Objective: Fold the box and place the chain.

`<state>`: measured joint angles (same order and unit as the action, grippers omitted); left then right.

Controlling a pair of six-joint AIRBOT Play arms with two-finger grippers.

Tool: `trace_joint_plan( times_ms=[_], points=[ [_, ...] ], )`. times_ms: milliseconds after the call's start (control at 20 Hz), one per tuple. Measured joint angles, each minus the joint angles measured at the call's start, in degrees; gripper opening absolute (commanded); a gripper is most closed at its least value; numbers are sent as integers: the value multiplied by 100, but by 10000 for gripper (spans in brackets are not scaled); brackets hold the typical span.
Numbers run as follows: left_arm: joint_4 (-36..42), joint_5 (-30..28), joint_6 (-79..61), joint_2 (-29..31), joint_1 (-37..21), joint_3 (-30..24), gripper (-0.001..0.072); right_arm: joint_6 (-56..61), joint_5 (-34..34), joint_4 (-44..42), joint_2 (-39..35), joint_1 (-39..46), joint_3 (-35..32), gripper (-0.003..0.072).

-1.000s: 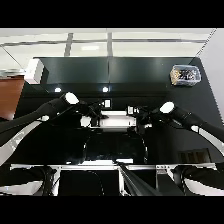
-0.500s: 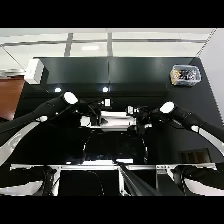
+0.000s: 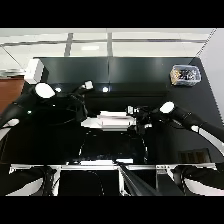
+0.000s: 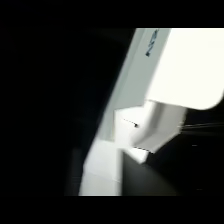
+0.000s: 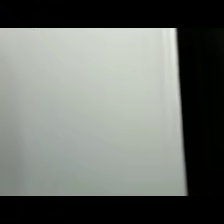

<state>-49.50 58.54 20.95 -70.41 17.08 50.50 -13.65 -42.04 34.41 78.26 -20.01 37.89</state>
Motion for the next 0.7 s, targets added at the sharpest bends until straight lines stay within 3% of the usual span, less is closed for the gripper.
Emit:
trace_joint_plan(
  times_ms=[150, 300, 400, 550, 700],
  points=[
    [640, 922, 721, 4, -79, -81, 24, 0, -13, 11, 0, -4, 0, 243],
    [1475, 1115, 901, -227, 160, -205, 24, 0, -28, 20, 0, -4, 0, 243],
    [2090, 737, 734, -439, 367, -247, 24, 0, -28, 22, 0, -4, 0, 244],
    [2824, -413, 540, -734, 573, -262, 24, -2, -28, 24, 0, -4, 0, 244],
    [3095, -1215, 466, -1027, 654, -256, 23, -4, -28, 24, 0, -4, 0, 244]
  ],
)
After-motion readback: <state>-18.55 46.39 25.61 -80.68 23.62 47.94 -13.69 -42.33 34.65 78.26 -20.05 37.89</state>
